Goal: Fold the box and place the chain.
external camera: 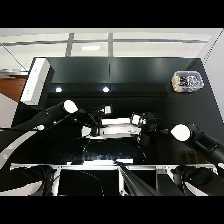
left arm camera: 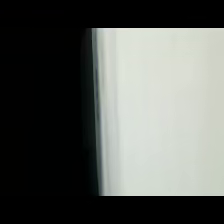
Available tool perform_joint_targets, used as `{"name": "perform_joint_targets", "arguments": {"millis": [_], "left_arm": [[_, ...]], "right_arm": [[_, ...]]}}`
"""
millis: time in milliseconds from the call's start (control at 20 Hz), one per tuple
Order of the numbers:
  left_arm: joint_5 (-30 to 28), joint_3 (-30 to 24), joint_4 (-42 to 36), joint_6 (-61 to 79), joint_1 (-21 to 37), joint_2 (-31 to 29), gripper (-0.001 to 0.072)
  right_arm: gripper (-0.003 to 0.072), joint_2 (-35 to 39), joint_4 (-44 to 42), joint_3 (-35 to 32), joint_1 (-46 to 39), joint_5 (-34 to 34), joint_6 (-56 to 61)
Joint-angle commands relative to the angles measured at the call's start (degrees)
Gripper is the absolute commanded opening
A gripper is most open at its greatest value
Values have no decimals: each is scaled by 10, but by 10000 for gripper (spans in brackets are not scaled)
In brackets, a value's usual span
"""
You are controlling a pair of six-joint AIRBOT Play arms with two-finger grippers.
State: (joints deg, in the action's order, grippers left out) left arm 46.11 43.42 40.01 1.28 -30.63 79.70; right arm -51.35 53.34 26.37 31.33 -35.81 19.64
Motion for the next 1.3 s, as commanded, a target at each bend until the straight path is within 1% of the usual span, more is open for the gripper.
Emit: {"name": "perform_joint_targets", "arguments": {"millis": [0,100,250,400,550,850,1250], "left_arm": [[6,0,0,0,0,0,30],[6,0,0,0,0,0,30],[5,0,0,0,0,0,30],[4,0,0,0,0,0,30],[4,0,0,0,0,0,30],[7,0,0,-2,0,0,30],[7,0,0,-2,0,0,30]], "right_arm": [[713,-13,-46,0,-3,9,-28],[713,-41,-94,0,-3,12,-92],[713,-68,-99,1,-5,7,-103],[712,-82,-133,1,-29,-53,-170],[712,-95,-156,0,-46,-75,-219],[711,-138,-165,0,-47,-74,-275],[711,-151,-167,0,-47,-53,-285]]}}
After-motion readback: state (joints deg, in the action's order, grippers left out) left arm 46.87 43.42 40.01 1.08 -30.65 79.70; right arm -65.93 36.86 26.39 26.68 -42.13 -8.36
